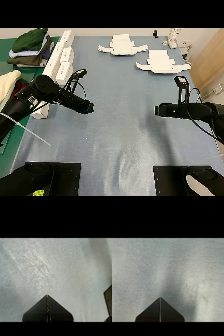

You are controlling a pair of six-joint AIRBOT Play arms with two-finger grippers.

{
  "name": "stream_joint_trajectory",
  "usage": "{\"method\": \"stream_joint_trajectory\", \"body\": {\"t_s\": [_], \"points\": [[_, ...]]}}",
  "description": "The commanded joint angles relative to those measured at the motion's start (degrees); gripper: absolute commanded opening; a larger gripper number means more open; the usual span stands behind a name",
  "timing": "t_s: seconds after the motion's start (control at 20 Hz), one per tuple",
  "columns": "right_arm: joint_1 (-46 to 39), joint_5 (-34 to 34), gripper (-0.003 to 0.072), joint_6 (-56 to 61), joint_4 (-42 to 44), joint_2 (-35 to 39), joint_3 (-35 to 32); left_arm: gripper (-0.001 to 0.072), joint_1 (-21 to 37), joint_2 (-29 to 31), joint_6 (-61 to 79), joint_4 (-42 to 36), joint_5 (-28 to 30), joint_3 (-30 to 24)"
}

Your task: Fold the box.

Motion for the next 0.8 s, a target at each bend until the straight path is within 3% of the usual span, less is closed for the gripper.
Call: {"method": "stream_joint_trajectory", "body": {"t_s": [0.0,0.3,0.35,0.4,0.45,0.6,0.65,0.75], "points": [[0.04,0.09,0.0002,0.02,0.24,0.04,0.0,0.0012,-0.02,0.02,0.02,0.0,0.02,-0.04],[-0.04,0.09,0.0003,9.4,0.22,0.02,0.0,0.0012,-0.02,0.02,0.02,0.0,0.02,-0.04],[-0.07,0.09,0.0048,10.62,0.22,0.02,0.0,0.0012,-0.02,0.02,0.02,0.0,0.04,-0.04],[-0.11,0.09,0.0177,11.56,0.24,0.02,0.0,0.0012,-0.04,0.02,0.0,0.0,0.02,-0.04],[-0.11,0.09,0.0251,12.41,0.24,0.02,0.0,0.0012,-0.04,0.02,0.0,0.0,0.02,-0.04],[-0.11,0.0,0.0261,16.0,0.22,0.02,0.09,0.0012,-0.02,0.02,0.02,0.0,0.02,-0.04],[-0.15,-0.13,0.0344,16.39,0.17,-0.02,0.35,0.0012,-0.02,0.02,0.02,0.0,0.02,-0.04],[-0.81,-1.73,0.0372,16.41,0.17,-1.01,2.45,0.0012,-0.02,0.02,0.02,0.0,0.02,-0.04]]}}
